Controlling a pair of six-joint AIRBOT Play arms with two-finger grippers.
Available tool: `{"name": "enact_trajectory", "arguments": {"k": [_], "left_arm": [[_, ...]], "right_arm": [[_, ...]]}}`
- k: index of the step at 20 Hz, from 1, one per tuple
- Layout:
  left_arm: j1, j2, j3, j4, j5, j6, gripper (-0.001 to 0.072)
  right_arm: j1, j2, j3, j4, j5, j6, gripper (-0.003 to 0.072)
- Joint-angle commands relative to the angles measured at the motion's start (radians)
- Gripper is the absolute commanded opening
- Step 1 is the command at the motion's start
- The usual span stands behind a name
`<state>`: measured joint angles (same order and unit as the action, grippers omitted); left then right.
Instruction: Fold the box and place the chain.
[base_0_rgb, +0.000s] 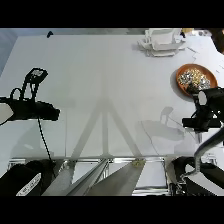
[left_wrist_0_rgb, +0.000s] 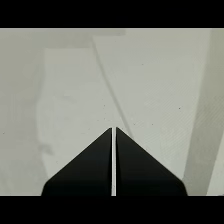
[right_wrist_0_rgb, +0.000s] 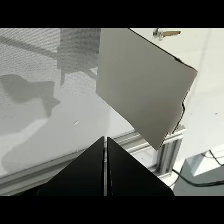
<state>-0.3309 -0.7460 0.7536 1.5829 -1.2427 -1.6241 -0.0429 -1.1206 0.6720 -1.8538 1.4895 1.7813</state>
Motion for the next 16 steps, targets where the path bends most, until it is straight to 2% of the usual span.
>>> {"name": "enact_trajectory", "arguments": {"k": [1, 7, 9, 12, 14, 16], "left_arm": [[0.001, 0.001, 0.0, 0.0, 0.0, 0.0, 0.0028], [0.001, 0.001, 0.0, 0.0, 0.0, 0.0, 0.0028], [0.001, 0.001, 0.0, 0.0, 0.0, 0.0, 0.0028], [0.001, 0.001, 0.0, 0.0, 0.0, 0.0, 0.0028], [0.001, 0.001, 0.0, 0.0, 0.0, 0.0, 0.0028], [0.001, 0.001, 0.0, 0.0, 0.0, 0.0, 0.0028]], "right_arm": [[-0.001, 0.0, 0.0, 0.0, 0.0, 0.0, 0.0019], [-0.001, 0.0, 0.0, 0.001, -0.017, 0.0, 0.0019], [-0.001, 0.0, 0.0, 0.012, -0.063, 0.002, 0.0019], [-0.001, 0.0, 0.0, 0.009, -0.213, -0.015, 0.0019], [-0.001, 0.0, 0.001, -0.028, -0.264, -0.107, 0.0018], [-0.009, 0.0, 0.002, -0.184, -0.272, -0.137, 0.0015]]}}
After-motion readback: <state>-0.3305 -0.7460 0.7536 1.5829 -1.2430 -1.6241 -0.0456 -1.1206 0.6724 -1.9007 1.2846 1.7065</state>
